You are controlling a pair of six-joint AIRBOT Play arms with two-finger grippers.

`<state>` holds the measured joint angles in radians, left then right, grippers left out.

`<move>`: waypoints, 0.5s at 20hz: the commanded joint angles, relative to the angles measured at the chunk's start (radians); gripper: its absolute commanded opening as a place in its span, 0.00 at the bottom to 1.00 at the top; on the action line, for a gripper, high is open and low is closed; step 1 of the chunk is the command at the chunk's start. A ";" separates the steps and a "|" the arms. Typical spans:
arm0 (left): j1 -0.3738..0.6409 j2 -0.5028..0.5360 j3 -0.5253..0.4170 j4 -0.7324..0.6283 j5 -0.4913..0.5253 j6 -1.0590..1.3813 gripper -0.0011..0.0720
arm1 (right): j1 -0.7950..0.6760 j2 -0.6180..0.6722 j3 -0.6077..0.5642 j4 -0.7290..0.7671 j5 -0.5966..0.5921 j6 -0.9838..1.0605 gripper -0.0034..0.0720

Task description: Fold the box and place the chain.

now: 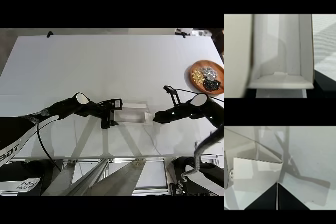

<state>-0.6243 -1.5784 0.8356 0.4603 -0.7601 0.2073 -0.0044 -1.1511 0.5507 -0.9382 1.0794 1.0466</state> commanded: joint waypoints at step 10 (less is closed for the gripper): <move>-0.001 -0.001 0.000 -0.003 0.001 -0.002 0.64 | 0.001 0.002 0.028 0.084 0.092 -0.084 0.06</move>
